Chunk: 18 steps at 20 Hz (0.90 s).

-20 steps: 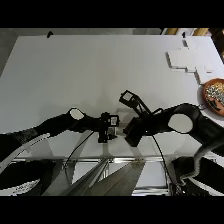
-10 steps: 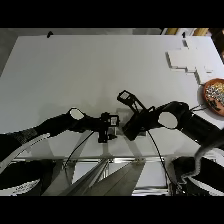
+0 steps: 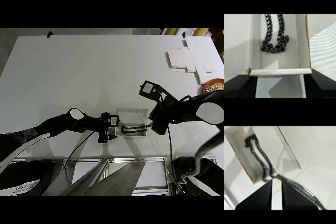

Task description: Fold the box and place the chain.

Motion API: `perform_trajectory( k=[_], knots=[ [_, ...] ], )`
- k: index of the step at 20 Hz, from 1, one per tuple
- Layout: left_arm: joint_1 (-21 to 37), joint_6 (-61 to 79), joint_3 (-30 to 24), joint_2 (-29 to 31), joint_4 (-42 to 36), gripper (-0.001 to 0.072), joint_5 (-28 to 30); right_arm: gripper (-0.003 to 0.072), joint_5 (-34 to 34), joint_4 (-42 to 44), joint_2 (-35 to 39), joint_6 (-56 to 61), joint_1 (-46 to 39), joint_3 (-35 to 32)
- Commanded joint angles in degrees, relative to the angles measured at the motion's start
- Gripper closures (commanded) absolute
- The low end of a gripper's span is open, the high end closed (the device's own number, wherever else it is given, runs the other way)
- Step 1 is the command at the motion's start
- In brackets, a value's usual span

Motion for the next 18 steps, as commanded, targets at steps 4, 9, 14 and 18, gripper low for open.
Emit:
perform_trajectory(
  k=[4,9,14,18],
  knots=[
    [0.00,0.00,-0.02,0.02,0.02,0.0378,0.00,0.0578,3.74,-0.24,-2.91,-14.53,-4.07,-8.17],
    [0.00,0.00,-0.02,0.02,0.02,0.0378,-0.22,0.0629,-6.16,1.09,-5.73,-25.29,-4.22,-15.17],
    [0.00,0.00,-0.02,0.02,0.02,0.0378,-0.37,0.0279,-15.52,1.27,-5.75,-40.94,-7.63,-15.58],
    [0.00,0.00,-0.02,0.02,0.02,0.0378,-0.37,0.0397,-15.39,10.99,-6.82,-51.87,-16.35,-16.52]
  ],
)
